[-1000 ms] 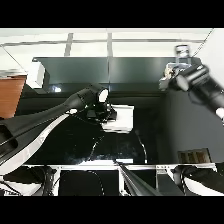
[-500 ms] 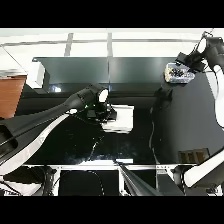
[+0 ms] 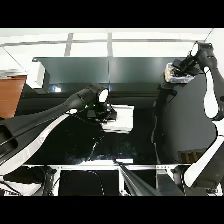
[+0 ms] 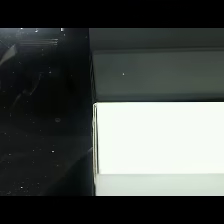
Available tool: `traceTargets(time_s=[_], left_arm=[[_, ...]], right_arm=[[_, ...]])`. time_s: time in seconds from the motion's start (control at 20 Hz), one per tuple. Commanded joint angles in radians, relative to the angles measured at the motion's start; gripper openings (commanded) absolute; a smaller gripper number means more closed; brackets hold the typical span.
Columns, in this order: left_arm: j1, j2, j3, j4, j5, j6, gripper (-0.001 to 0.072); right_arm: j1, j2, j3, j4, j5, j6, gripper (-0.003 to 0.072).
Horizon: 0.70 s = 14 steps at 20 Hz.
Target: Fold the box and place the chain.
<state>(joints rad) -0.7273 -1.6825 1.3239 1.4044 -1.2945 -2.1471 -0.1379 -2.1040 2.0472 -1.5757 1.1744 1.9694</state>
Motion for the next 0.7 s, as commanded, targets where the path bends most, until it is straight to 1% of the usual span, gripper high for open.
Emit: traceTargets(time_s=[0.0,0.15,0.4,0.45,0.6,0.65], left_arm=[[0.001,0.000,0.001,0.000,0.003,0.000,0.0028],[0.001,0.000,0.001,0.000,0.003,0.000,0.0028],[0.001,0.000,0.001,0.000,0.005,0.000,0.0028],[0.001,0.000,0.001,0.000,0.006,0.000,0.0027],[0.001,0.000,0.001,0.000,0.011,0.000,0.0028],[0.001,0.000,0.001,0.000,0.012,0.000,0.0028]], right_arm=[[-0.001,0.026,0.009,0.009,0.023,-0.061,0.0025],[-0.001,0.129,0.009,0.004,0.018,-0.169,0.0017],[0.003,0.373,0.009,0.006,0.018,-0.290,0.0016],[0.006,0.430,0.009,0.013,0.034,-0.306,0.0016],[0.029,0.586,0.000,0.027,0.158,-0.367,0.0016],[0.035,0.648,-0.027,0.072,0.157,-0.372,0.0016]])
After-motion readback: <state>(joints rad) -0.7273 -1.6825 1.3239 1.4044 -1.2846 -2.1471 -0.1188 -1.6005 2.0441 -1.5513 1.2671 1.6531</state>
